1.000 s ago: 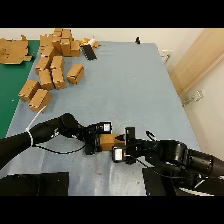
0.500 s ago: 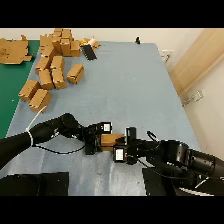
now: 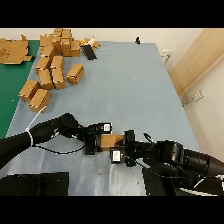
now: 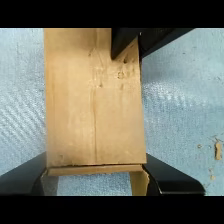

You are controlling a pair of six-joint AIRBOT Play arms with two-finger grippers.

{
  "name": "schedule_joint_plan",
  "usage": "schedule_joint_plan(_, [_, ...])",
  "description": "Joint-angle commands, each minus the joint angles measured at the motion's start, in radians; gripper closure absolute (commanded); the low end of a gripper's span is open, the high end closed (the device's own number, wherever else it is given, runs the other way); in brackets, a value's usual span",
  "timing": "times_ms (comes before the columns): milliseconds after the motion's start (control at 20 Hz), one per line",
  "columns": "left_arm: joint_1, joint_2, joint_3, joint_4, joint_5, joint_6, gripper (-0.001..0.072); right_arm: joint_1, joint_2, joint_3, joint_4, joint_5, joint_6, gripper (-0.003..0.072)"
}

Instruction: Fold the box.

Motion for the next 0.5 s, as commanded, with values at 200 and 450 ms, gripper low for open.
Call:
schedule_joint_plan(200, [0.0,0.0,0.0,-0.002,0.001,-0.004,0.0301,0.01,0.087,0.012,-0.1,-0.073,0.043,0.0518])
schedule_joint_plan(450, [0.0,0.0,0.0,-0.002,0.0,-0.004,0.0301,0.01,0.15,0.012,-0.108,-0.143,0.119,0.0407])
